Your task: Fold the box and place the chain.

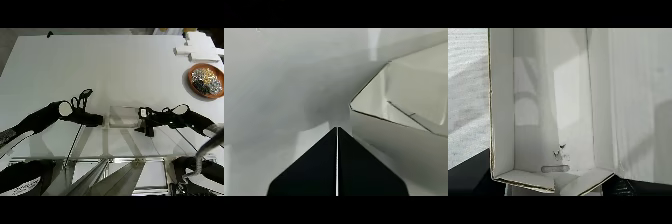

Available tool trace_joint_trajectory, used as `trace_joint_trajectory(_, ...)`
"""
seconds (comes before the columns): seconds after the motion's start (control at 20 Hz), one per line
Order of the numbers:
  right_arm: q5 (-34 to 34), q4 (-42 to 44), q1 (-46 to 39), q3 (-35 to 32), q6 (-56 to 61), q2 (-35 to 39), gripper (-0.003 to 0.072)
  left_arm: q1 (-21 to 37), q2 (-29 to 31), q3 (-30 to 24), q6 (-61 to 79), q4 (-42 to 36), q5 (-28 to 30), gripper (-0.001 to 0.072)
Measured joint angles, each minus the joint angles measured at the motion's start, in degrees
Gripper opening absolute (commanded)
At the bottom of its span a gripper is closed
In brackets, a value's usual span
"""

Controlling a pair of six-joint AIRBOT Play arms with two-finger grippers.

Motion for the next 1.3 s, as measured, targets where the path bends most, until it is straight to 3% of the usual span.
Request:
trace_joint_trajectory(0.1,0.0,0.0,0.0,0.0,0.0,0.0,0.0326,-0.76,0.83,0.07,0.94,-1.51,0.17,0.002)
trace_joint_trajectory(0.2,0.0,0.0,0.0,0.0,0.0,0.0,0.0326,-1.46,1.75,0.15,1.55,-2.49,0.28,0.0115)
trace_joint_trajectory(0.5,0.0,0.0,0.0,0.0,0.0,0.0,0.0326,-3.54,3.15,2.71,2.71,-3.96,0.37,0.0115)
trace_joint_trajectory(0.6,0.0,0.02,0.0,0.0,0.0,0.0,0.0326,-3.82,3.23,3.43,2.86,-4.15,0.28,0.0165)
trace_joint_trajectory(0.9,0.0,0.0,0.0,0.0,0.0,0.0,0.0326,-4.85,3.15,4.13,3.04,-4.2,-0.28,0.0174)
trace_joint_trajectory(0.95,0.0,0.0,0.0,0.0,0.0,0.0,0.0326,-5.07,2.95,4.17,3.04,-4.13,-0.24,0.0194)
trace_joint_trajectory(1.0,0.0,0.0,0.0,0.0,0.0,0.0,0.0326,-5.33,2.75,4.2,3.04,-4.07,-0.2,0.0292)
trace_joint_trajectory(1.3,0.0,0.0,0.0,0.0,0.0,0.0,0.0326,-7.32,1.27,6.51,-0.7,0.66,-0.5,0.0339)
